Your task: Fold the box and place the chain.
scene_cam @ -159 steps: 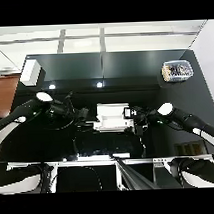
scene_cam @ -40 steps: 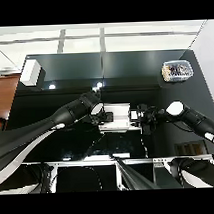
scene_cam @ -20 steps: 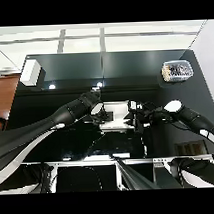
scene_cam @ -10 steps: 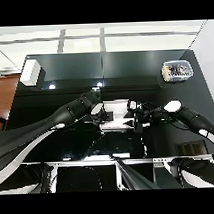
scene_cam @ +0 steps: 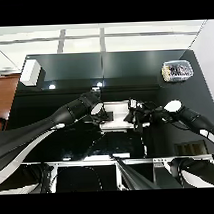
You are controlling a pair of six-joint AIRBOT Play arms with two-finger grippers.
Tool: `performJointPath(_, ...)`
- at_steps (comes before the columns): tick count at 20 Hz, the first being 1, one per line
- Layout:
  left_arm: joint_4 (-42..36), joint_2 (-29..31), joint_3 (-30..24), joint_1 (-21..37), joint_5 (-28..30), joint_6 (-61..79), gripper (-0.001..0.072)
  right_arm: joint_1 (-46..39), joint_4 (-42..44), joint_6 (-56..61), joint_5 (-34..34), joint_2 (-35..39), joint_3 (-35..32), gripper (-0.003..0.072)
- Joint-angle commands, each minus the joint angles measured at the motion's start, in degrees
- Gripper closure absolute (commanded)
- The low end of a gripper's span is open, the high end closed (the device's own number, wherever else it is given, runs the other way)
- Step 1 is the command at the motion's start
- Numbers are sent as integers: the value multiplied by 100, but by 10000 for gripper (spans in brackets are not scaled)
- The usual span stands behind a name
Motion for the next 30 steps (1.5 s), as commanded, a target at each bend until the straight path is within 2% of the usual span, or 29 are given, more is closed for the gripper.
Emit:
performJointPath(1,9,4,4,0,-11,-2,685,-219,-588,1729,17,341,125,673)
performJointPath(4,9,4,4,0,-11,-2,685,-678,-2468,4323,507,933,627,673)
performJointPath(5,9,4,4,0,-15,-2,685,-909,-2817,4996,769,1117,769,673)
performJointPath(7,9,4,4,0,-37,-2,685,-1545,-3222,6310,1047,1473,896,673)
performJointPath(9,9,4,4,0,-37,0,685,-2361,-3429,7466,1051,1558,876,672)
performJointPath(12,9,4,4,2,-35,0,685,-3200,-3392,9230,754,1517,310,673)
performJointPath(14,11,4,4,2,-35,0,685,-3195,-3241,9226,1196,1211,37,673)
performJointPath(17,11,4,4,0,-35,0,685,-2844,-2599,8421,1867,352,-13,673)
performJointPath(20,9,4,4,2,-35,0,685,-2306,-1871,7862,1878,-286,-11,673)
performJointPath(24,9,4,4,0,-35,0,684,-1869,-743,6887,1788,-439,37,670)
performJointPath(25,9,4,4,2,-37,0,685,-1873,-671,6811,1814,-439,79,645)
performJointPath(26,7,4,4,0,-39,0,685,-1884,-715,6804,1851,-439,142,388)
performJointPath(27,9,4,4,0,-52,0,685,-1899,-750,6756,1919,-439,216,177)
performJointPath(28,9,4,4,0,-70,0,685,-1908,-758,6717,2015,-437,308,99)
performJointPath(30,9,4,4,0,-76,0,685,-1902,-739,6688,2236,-439,490,100)
